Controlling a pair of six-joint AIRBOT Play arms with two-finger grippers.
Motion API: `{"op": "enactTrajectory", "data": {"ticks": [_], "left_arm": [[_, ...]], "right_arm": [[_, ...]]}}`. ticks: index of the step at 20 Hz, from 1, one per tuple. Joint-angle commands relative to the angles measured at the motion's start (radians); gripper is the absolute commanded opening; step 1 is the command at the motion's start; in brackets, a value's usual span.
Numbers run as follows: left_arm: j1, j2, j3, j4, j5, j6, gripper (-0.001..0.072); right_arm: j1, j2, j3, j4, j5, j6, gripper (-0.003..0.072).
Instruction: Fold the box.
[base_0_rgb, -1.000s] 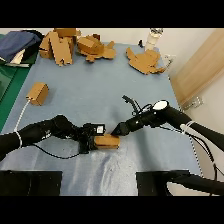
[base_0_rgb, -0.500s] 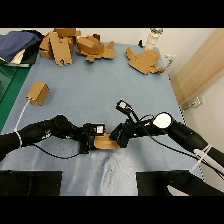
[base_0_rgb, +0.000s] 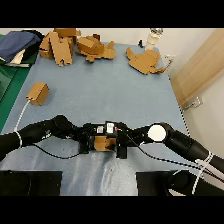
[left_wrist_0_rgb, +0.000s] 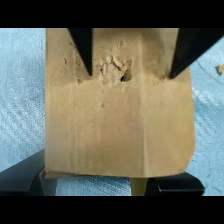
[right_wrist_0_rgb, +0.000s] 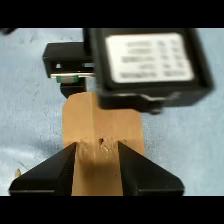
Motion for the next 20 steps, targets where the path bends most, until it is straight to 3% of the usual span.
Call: {"op": "enactTrajectory", "data": {"ticks": [1,5,14,20], "left_arm": [[0.0,0.0,0.0,0.0,0.0,0.0,0.0175],[0.0,0.0,0.0,0.0,0.001,0.0,0.0174],[0.0,0.0,0.0,0.0,0.0,0.0,0.0174],[0.0,0.0,0.0,0.0,0.0,0.0,0.0174]], "right_arm": [[0.02,0.0,-0.001,-0.051,-0.006,-0.132,0.0415],[0.021,-0.016,-0.001,-0.046,-0.017,-0.266,0.0415],[0.028,-0.015,-0.001,-0.034,-0.058,-0.261,0.0409],[0.179,-0.015,-0.002,-0.387,-0.116,0.086,0.0407]]}}
